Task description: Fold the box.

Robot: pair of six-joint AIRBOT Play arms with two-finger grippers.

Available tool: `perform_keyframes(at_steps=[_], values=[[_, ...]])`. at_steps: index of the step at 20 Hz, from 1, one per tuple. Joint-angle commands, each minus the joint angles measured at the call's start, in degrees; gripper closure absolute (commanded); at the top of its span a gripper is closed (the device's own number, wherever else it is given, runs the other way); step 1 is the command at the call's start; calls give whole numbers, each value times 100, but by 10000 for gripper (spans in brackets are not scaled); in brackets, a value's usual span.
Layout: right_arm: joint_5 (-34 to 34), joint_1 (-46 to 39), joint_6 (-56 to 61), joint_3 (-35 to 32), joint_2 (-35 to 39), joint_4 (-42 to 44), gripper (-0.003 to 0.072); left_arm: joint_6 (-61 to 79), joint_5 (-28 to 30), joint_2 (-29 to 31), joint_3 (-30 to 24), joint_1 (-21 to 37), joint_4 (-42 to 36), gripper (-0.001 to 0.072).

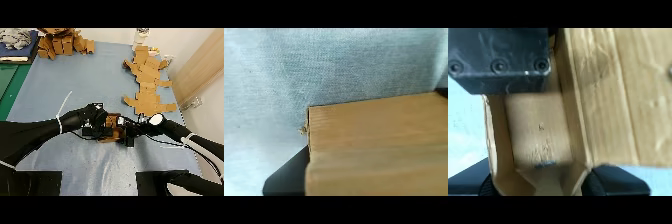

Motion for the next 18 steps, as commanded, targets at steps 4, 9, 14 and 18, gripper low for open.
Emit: perform_keyframes(at_steps=[4, 9, 14, 18], values=[[-2, -2, 37, -2, -4, -31, 80, 127, -162, 26, 267, -2, 31, 281], [-2, -2, 42, -2, -4, -79, 80, 219, -442, 28, 278, 9, 72, 281], [-2, -2, 42, -2, -4, -79, 80, 151, -437, 28, 306, 9, 334, 310], [-2, -2, 42, -2, -4, -79, 80, 57, -369, 26, 343, 9, 459, 311]])
